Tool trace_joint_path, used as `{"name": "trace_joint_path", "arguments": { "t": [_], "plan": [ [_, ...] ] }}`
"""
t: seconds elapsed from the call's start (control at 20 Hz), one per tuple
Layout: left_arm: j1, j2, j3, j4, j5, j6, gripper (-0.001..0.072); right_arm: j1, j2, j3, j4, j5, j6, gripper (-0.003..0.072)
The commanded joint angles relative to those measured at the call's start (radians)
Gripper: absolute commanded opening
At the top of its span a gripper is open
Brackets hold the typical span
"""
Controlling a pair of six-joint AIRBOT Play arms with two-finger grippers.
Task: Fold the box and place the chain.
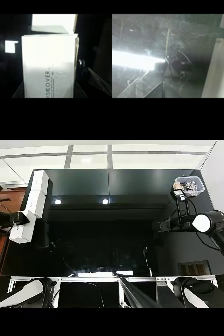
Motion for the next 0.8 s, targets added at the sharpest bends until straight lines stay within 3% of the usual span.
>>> {"name": "trace_joint_path", "arguments": {
  "t": [0.0,0.75],
  "plan": [
    [-0.001,-0.001,-0.032,-0.011,0.024,-0.002,0.0274,0.0,-0.001,0.0,0.001,-0.018,0.012,0.0012],
    [-0.003,-0.001,-0.066,-0.012,0.096,0.033,0.0295,0.0,-0.001,0.0,0.019,-0.039,0.022,0.0012]
  ]
}}
